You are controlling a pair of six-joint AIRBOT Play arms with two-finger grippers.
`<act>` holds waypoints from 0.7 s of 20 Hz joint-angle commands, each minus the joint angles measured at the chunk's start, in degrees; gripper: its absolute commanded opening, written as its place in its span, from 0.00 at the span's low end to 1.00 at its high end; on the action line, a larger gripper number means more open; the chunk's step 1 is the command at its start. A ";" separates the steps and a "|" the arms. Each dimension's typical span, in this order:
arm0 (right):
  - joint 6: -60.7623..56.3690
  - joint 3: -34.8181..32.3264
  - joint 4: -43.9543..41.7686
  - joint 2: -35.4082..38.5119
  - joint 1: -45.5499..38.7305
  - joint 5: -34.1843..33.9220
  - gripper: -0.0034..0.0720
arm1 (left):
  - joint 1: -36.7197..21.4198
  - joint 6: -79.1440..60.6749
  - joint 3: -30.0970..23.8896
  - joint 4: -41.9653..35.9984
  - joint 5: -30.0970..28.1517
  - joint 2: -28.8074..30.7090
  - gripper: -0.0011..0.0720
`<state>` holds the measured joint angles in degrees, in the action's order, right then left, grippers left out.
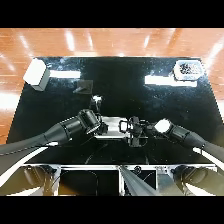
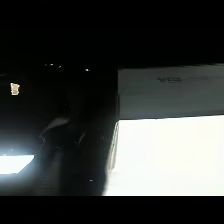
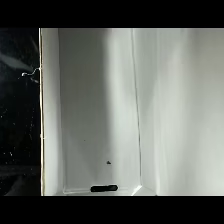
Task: Fold the box and place the chain.
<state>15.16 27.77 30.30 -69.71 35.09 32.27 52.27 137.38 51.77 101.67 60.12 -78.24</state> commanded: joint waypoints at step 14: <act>0.00 0.04 0.04 -0.02 0.02 0.04 0.67 | -0.11 0.66 0.17 -3.65 -4.39 -1.55 0.67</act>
<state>15.14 27.77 30.41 -69.71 35.07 32.18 52.18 137.97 51.88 98.78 56.64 -79.70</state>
